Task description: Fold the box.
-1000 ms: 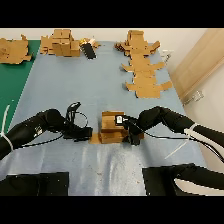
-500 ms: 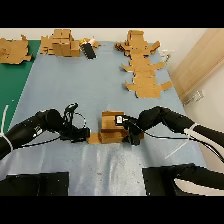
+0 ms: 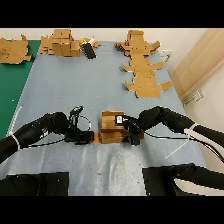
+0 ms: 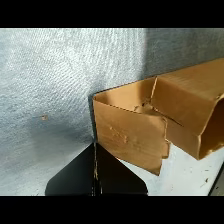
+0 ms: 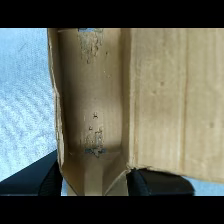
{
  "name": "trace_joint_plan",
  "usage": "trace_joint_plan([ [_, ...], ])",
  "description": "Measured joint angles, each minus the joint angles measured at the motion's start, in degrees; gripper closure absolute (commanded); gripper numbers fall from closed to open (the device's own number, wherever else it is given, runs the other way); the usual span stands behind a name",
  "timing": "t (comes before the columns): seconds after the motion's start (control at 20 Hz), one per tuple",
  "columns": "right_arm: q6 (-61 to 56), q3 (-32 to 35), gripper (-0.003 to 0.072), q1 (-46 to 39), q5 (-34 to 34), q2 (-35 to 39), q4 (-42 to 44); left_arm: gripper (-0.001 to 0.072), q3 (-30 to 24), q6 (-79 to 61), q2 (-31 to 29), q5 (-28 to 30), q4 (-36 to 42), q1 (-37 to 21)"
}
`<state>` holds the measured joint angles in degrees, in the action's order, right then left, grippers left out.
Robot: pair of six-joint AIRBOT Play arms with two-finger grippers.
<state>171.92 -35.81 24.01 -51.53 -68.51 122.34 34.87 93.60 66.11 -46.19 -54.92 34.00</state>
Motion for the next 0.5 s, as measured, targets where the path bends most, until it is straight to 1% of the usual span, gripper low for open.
trace_joint_plan([
  [0.25,-0.3,0.0,0.0235,0.0,0.0,0.0,0.0,0.0698,1.2,-1.0,-1.2,-0.2,0.4,0.2],
  [0.35,-0.1,0.0,0.0234,0.0,0.0,0.0,0.0,0.0698,1.6,-1.2,-1.9,1.5,1.8,0.3],
  [0.4,0.0,0.0,0.0234,0.0,0.0,0.0,0.0,0.0698,1.6,-1.2,-2.0,0.2,1.0,0.3],
  [0.5,0.0,0.0,0.0234,0.0,0.0,0.0,0.0,0.0698,1.7,-1.3,-2.4,0.8,1.2,0.3],
])
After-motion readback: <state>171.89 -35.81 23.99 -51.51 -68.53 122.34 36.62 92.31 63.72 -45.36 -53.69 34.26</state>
